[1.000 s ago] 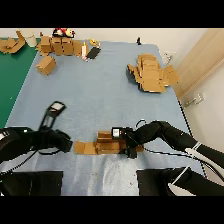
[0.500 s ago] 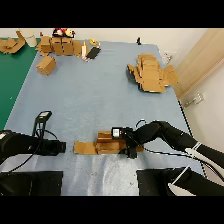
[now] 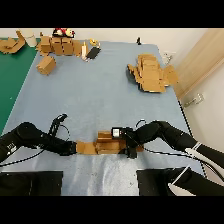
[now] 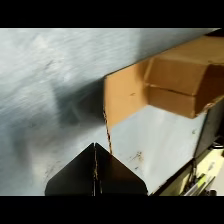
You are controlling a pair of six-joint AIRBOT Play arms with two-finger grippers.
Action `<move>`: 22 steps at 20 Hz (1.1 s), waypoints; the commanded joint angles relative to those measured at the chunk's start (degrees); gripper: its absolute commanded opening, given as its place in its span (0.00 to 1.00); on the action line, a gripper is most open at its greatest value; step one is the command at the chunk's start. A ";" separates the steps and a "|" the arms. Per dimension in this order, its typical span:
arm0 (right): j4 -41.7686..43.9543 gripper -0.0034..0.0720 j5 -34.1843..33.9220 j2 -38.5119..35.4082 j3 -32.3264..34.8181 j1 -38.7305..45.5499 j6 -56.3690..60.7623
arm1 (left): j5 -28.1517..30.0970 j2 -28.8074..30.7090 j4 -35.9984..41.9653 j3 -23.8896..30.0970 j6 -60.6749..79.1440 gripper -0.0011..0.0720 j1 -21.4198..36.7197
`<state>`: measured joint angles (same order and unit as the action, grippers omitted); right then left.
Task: Fold the box.
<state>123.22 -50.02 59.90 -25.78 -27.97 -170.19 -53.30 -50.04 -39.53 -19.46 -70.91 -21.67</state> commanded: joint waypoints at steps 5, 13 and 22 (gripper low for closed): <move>0.00 0.71 0.00 0.02 0.02 0.00 0.00 | 3.26 -2.21 6.36 0.31 5.60 0.03 0.22; 0.00 0.71 0.00 0.02 0.02 0.00 0.00 | 3.82 -6.16 10.82 0.37 10.51 0.03 0.22; 0.00 0.71 0.00 0.02 0.02 0.00 0.00 | 5.14 -6.56 18.18 0.33 14.19 0.03 -5.01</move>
<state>123.20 -50.04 59.90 -25.78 -27.97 -170.19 -49.06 -56.53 -24.53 -19.11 -57.76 -25.12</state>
